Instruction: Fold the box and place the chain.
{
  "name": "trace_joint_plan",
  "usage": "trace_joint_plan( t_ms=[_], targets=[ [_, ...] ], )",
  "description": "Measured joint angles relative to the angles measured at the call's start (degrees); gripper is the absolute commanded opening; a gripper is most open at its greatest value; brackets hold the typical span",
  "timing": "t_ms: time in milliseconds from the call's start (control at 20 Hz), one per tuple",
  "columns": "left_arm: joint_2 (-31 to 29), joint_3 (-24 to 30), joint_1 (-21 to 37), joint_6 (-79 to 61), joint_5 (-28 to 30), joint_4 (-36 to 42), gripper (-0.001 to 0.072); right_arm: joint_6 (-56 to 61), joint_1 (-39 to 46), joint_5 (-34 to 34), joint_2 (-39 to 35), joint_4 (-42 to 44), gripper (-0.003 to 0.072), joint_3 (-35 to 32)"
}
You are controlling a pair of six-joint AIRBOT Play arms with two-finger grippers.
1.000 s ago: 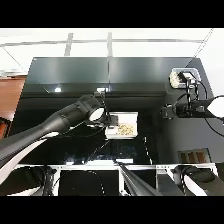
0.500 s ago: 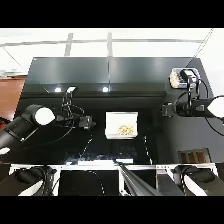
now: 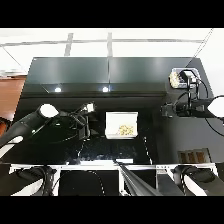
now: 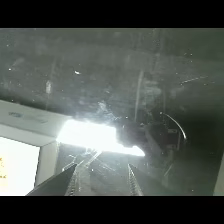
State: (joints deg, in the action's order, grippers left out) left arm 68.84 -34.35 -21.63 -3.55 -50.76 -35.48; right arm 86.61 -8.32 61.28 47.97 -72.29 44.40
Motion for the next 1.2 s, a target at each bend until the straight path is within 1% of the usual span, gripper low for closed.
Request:
trace_joint_plan(
  t_ms=[150, 400, 750, 850, 900, 950, 1000, 1050, 1100, 1150, 1200],
  targets=[
    [3.3, -0.3, -1.2, -6.6, -0.6, 3.5, 0.0720, 0.2, 0.0, 0.2, 0.0, 1.0, 0.0359, 0.0],
    [6.0, -0.6, -4.8, -10.3, 3.7, 5.6, 0.0720, 0.2, 0.0, 0.6, 0.0, 2.5, 0.0359, 0.0],
    [7.5, -1.2, -7.4, -11.1, 5.0, 6.6, 0.0720, 0.1, 0.0, 1.3, 0.0, 3.0, 0.0359, 0.0],
    [7.7, -1.2, -8.0, -11.1, 5.2, 8.0, 0.0718, 0.0, 0.0, 1.4, 0.0, 3.1, 0.0359, 0.0],
    [7.8, -1.3, -8.3, -11.1, 5.3, 8.8, 0.0689, 0.0, 0.0, 1.4, 0.0, 3.0, 0.0359, 0.0],
    [7.8, -1.3, -8.5, -11.1, 5.4, 9.2, 0.0583, 0.0, 0.0, 1.4, 0.0, 3.1, 0.0359, 0.0],
    [7.8, -1.3, -8.6, -11.1, 5.6, 9.6, 0.0448, 0.0, 0.0, 1.4, 0.0, 3.1, 0.0361, 0.0],
    [7.8, -1.3, -8.7, -11.3, 5.7, 9.9, 0.0399, -0.1, 0.0, 1.4, 0.0, 3.1, 0.0391, 0.0],
    [7.9, -1.3, -8.8, -11.3, 5.7, 10.0, 0.0399, -0.1, 0.0, 1.0, 0.1, 3.1, 0.0556, 0.0],
    [7.9, -1.3, -8.8, -11.3, 5.8, 10.1, 0.0399, -0.2, 0.0, 0.4, 0.3, 3.3, 0.0691, 0.0],
    [7.9, -1.3, -8.9, -11.3, 5.8, 10.2, 0.0399, -0.3, 0.0, -0.7, 0.9, 4.3, 0.0691, 0.0]
  ],
)
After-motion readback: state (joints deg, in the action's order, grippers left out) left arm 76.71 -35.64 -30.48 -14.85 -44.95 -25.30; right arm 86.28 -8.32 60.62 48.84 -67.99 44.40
